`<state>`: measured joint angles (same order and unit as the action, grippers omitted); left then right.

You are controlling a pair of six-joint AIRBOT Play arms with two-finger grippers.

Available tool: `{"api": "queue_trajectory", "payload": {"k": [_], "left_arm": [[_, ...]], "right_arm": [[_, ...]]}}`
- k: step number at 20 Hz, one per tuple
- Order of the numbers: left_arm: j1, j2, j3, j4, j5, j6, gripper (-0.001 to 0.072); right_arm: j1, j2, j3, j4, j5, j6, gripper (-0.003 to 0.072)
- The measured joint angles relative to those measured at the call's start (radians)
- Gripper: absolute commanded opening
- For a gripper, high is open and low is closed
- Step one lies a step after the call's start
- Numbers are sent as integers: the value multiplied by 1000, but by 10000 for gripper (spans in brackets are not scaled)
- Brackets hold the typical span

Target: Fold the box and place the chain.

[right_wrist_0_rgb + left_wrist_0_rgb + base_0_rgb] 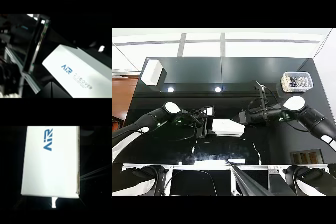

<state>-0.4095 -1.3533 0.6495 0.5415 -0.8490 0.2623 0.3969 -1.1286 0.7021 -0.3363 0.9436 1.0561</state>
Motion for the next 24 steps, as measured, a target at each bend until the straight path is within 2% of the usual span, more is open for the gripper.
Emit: {"api": "queue_trajectory", "payload": {"k": [3, 8, 24], "left_arm": [[0, 0, 0, 0, 0, 0, 502], [0, 0, 0, 0, 0, 0, 502], [0, 0, 0, 0, 0, 0, 502]], "right_arm": [[28, -14, -30, 61, -80, 114, 11], [75, -73, -46, 96, -127, 184, 11], [97, -127, -50, 10, -146, 205, 12]]}}
